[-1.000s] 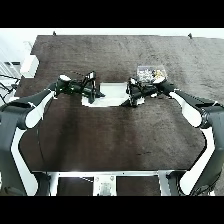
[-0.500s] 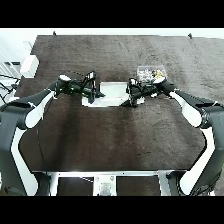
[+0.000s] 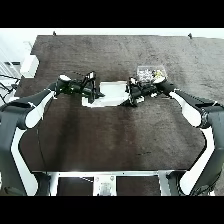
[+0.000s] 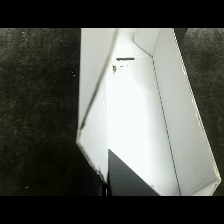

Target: Fold the box and place the chain.

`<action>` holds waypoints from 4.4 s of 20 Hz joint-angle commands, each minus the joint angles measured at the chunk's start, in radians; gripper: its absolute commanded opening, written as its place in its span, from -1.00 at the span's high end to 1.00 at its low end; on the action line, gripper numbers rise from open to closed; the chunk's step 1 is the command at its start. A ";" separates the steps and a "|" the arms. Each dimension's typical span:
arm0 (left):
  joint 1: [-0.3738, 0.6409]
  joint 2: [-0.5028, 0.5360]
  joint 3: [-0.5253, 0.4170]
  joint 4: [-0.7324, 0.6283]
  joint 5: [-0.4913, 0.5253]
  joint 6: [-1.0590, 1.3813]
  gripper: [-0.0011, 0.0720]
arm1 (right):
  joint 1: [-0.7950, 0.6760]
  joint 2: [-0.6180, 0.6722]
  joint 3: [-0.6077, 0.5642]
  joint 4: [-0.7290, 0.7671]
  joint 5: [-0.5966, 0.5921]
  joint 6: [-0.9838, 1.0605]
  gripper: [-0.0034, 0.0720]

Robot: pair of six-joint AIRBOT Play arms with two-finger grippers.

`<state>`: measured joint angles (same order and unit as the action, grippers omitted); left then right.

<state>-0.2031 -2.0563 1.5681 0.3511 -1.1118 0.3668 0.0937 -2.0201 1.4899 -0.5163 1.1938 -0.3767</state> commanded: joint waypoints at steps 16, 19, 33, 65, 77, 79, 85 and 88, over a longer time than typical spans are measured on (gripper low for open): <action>-0.001 0.000 0.000 0.000 0.058 0.001 0.90 | -0.005 -0.007 0.002 0.003 0.046 0.069 -0.79; -0.001 0.000 0.000 0.000 0.057 0.001 0.90 | -0.005 -0.007 0.002 0.003 0.045 0.069 -0.79; -0.001 0.000 0.000 0.000 0.056 0.001 0.90 | -0.011 -0.007 0.006 0.011 0.044 -0.002 -0.77; -0.001 0.000 0.000 -0.001 0.056 0.000 0.90 | -0.012 -0.007 0.005 0.011 0.045 -0.002 -0.69; 0.004 0.005 0.040 -0.044 0.017 0.034 0.70 | -0.012 -0.007 0.005 0.011 0.045 -0.002 -0.69; 0.009 0.005 0.053 -0.044 -0.002 0.034 0.09 | -0.012 -0.007 0.005 0.011 0.045 -0.002 -0.69; 0.060 0.009 0.055 -0.040 -0.085 0.027 0.09 | -0.012 -0.007 0.005 0.011 0.045 -0.002 -0.69; 0.109 0.040 0.059 -0.042 -0.153 0.027 0.09 | -0.012 -0.007 0.005 0.011 0.045 -0.002 -0.69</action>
<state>-0.1318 -2.0361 1.6226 0.3126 -1.1950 0.3943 0.0818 -2.0274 1.4956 -0.5056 1.2388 -0.3790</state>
